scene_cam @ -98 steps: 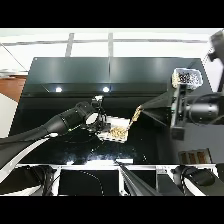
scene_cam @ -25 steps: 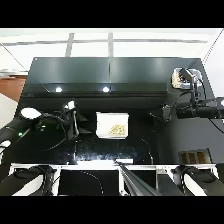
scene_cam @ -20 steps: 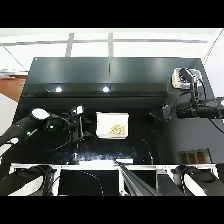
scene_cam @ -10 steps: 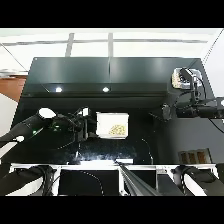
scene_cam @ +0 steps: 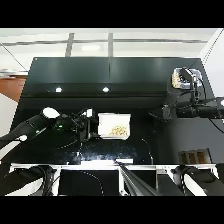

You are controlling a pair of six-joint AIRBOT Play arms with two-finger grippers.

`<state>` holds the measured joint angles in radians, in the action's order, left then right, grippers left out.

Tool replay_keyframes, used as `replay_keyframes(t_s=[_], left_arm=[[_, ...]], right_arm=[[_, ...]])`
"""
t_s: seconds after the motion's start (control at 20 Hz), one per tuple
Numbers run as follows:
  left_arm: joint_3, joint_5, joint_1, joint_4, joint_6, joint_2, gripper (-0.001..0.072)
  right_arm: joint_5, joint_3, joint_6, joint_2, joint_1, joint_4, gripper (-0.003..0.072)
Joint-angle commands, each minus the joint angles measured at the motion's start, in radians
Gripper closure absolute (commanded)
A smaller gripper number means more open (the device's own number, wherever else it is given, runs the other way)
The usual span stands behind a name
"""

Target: Fold the box and place the chain.

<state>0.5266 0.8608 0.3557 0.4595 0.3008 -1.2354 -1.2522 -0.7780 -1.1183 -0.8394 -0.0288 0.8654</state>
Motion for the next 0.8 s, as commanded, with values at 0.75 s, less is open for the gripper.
replay_keyframes(t_s=[0.75], left_arm=[[0.013,-0.020,0.067,0.048,0.002,-0.013,0.0210]], right_arm=[[0.471,0.000,0.072,-0.091,-0.315,0.002,-0.0023]])
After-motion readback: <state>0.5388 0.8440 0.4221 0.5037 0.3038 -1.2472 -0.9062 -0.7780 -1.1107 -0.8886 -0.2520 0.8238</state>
